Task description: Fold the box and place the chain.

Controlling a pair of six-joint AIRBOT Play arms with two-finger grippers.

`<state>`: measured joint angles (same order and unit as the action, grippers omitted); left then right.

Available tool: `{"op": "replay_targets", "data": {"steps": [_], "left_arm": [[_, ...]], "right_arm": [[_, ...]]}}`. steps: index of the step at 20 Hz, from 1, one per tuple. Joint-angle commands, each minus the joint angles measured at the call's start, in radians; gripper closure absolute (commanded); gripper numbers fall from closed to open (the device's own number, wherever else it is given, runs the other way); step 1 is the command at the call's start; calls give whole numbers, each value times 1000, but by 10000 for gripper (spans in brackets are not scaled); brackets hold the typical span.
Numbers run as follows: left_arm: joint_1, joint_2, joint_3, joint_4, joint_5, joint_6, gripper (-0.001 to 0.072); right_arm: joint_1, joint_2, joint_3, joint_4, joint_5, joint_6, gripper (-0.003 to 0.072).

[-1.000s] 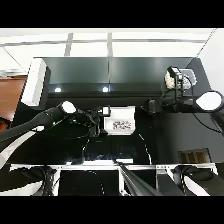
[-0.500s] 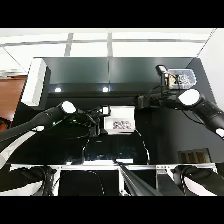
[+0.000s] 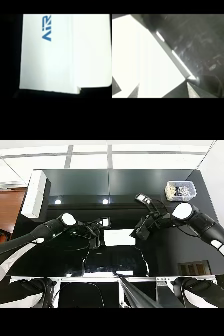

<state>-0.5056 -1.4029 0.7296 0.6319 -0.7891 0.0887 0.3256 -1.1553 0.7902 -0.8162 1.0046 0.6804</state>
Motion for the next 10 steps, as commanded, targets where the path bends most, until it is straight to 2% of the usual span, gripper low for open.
{"op": "replay_targets", "data": {"steps": [1, 5, 10], "left_arm": [[-1, 0, 0, 0, 0, 1, 310], [-1, 0, 0, 0, 0, 1, 310], [-1, 0, 0, 0, -5, 1, 309]], "right_arm": [[27, -1, 1, -29, 46, -126, -28], [84, 0, 11, -34, 48, -298, -28], [88, 0, 17, -34, -23, -332, -28]]}}
